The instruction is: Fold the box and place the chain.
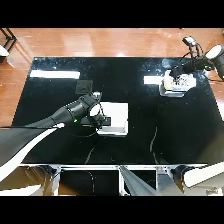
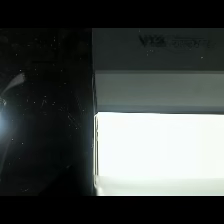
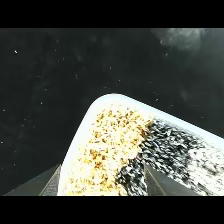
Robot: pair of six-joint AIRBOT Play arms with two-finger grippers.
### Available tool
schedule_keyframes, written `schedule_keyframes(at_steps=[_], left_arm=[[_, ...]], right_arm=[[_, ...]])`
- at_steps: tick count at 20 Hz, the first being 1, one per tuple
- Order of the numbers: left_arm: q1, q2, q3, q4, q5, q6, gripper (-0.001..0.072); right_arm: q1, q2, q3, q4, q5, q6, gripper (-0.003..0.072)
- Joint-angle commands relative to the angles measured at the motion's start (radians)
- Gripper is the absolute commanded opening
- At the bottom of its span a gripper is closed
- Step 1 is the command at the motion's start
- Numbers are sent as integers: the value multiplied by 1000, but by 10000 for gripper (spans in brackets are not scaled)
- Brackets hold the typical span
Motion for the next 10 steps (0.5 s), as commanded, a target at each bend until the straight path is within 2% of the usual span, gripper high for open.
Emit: schedule_keyframes(at_steps=[1, 3, 10], left_arm=[[1, 0, 0, 0, 4, 0, 25], [1, 0, 0, 0, 5, 0, 24], [1, 0, 0, 0, 5, 0, 24]], right_arm=[[8, -32, 0, -43, -40, 60, 568], [8, -37, 0, -62, -39, 61, 464], [8, -58, 0, -56, -31, 60, 463]])
